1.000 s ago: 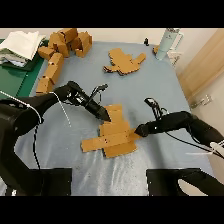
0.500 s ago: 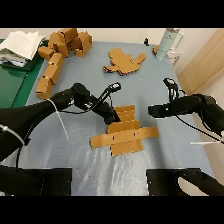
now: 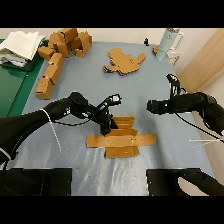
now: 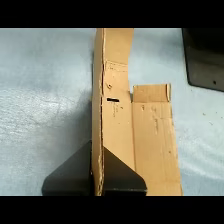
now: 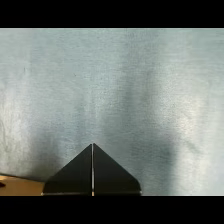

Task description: Fold the box.

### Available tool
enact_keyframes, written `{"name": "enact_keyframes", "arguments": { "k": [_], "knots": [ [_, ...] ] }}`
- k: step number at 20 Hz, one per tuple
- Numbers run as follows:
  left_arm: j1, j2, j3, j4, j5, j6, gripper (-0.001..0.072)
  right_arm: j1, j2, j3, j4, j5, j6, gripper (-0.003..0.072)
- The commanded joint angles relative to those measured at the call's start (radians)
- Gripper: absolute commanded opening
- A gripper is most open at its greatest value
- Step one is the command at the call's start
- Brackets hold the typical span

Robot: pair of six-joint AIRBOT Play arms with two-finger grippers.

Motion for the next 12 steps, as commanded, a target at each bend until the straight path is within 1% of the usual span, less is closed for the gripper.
{"name": "enact_keyframes", "arguments": {
  "k": [1,8,12],
  "knots": [
    [-0.005,0.005,-0.013,0.019,0.006,0.012,0.0012,0.0,0.0,0.001,0.01,0.007,0.003,0.0009],
    [-0.005,-0.007,-0.02,0.019,0.002,-0.022,0.0012,0.0,0.0,0.001,0.013,0.006,0.003,0.0009],
    [-0.005,-0.007,-0.02,0.019,-0.029,-0.051,0.0012,0.0,0.0,0.001,0.013,0.002,0.003,0.0009]
  ]
}}
